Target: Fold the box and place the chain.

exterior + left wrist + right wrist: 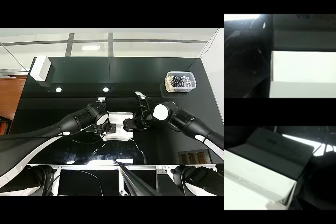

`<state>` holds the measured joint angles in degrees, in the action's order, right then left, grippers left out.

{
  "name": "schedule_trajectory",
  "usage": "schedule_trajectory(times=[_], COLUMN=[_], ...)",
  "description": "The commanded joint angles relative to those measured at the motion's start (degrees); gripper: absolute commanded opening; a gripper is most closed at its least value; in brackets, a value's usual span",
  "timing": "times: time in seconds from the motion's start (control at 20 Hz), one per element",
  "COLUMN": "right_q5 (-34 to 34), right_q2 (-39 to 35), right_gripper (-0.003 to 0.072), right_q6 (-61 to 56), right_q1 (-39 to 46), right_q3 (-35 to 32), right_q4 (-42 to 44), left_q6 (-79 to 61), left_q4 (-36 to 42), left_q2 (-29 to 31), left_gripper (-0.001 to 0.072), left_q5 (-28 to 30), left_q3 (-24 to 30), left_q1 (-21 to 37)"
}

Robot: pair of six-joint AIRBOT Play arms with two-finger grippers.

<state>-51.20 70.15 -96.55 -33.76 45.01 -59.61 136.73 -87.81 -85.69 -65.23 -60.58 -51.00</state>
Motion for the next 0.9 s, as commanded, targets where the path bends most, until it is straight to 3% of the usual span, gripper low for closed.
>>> schedule_trajectory(times=[0.0,0.05,0.5,0.8,0.85], right_q5=[-1.84,-2.10,-6.64,-9.33,-9.38], right_q2=[2.19,2.54,2.82,6.03,6.45], right_gripper=[0.0479,0.0442,0.0429,0.0427,0.0272], right_q6=[-3.06,-3.30,-11.39,-19.17,-20.48], right_q1=[-1.38,-1.36,-3.17,-9.18,-9.62], right_q3=[2.10,2.34,3.10,8.15,8.59], right_q4=[-1.99,-2.05,-9.97,-19.15,-19.56], left_q6=[0.00,0.00,0.00,0.00,0.00], left_q4=[0.02,0.00,0.00,0.02,0.02], left_q2=[0.00,0.00,0.00,0.00,0.00], left_gripper=[0.0028,0.0028,0.0028,0.0028,0.0029], left_q5=[-0.02,0.00,0.04,0.02,0.02], left_q3=[-0.04,-0.04,-0.04,-0.04,-0.04], left_q1=[0.02,0.02,0.02,0.02,0.02])
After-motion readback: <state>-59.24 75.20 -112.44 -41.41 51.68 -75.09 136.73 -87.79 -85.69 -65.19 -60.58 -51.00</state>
